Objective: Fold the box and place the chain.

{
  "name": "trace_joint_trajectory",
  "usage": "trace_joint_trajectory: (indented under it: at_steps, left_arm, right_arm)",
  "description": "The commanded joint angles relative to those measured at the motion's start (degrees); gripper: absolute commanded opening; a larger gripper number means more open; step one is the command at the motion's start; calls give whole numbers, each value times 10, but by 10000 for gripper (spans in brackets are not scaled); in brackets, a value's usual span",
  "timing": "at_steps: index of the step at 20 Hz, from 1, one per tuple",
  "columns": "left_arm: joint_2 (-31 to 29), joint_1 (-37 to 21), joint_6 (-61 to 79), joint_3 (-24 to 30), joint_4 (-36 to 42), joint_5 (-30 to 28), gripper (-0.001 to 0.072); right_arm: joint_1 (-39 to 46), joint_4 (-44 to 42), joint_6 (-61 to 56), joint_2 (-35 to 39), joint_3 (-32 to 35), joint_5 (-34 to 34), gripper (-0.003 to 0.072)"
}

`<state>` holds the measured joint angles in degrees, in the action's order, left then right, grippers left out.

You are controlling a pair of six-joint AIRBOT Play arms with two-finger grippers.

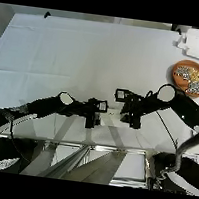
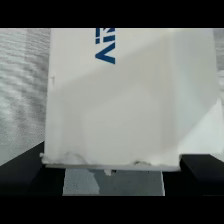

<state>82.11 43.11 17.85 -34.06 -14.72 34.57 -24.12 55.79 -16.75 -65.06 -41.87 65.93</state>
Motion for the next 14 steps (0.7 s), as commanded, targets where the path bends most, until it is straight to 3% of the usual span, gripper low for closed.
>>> trace_joint_trajectory:
  at_steps: [1, 8, 10, 14]
  left_arm:
    - [0, 0, 2, 0, -1, 0, 315]
    - [0, 0, 2, 0, -1, 0, 315]
    - [0, 0, 2, 0, -1, 0, 315]
    - [0, 0, 2, 0, -1, 0, 315]
  right_arm:
    - [-9, 18, -27, 1, 0, -13, 291]
    - [-9, -33, -4, 34, 0, 8, 303]
    - [-9, -33, 8, 41, 2, 3, 380]
    - [-47, -33, 8, 41, 26, -33, 413]
